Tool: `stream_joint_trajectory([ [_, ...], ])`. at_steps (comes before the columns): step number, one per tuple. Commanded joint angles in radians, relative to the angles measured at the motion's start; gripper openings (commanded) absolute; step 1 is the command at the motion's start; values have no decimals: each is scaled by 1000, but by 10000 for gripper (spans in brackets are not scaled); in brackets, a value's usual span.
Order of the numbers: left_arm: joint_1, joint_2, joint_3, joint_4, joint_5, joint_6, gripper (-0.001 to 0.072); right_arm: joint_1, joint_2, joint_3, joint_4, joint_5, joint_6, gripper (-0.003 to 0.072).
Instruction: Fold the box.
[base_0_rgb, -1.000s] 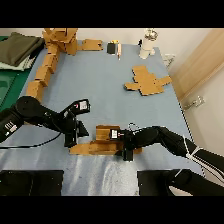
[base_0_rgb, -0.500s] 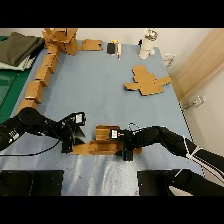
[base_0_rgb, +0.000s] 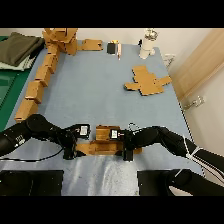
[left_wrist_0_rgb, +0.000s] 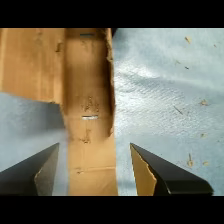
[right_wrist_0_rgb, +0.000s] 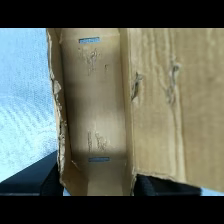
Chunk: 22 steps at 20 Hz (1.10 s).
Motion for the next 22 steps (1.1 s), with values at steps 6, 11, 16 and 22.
stream_joint_trajectory([
  [6,-65,-75,-5,-10,121,-79,697,0,1,1,0,0,0,519],
  [11,-143,-76,-5,-19,203,-139,636,0,1,1,0,0,0,518],
  [16,-201,-128,-5,-6,253,-162,453,0,1,1,0,0,0,519],
  [22,-202,-130,-4,34,312,-166,286,0,1,1,0,0,0,519],
])
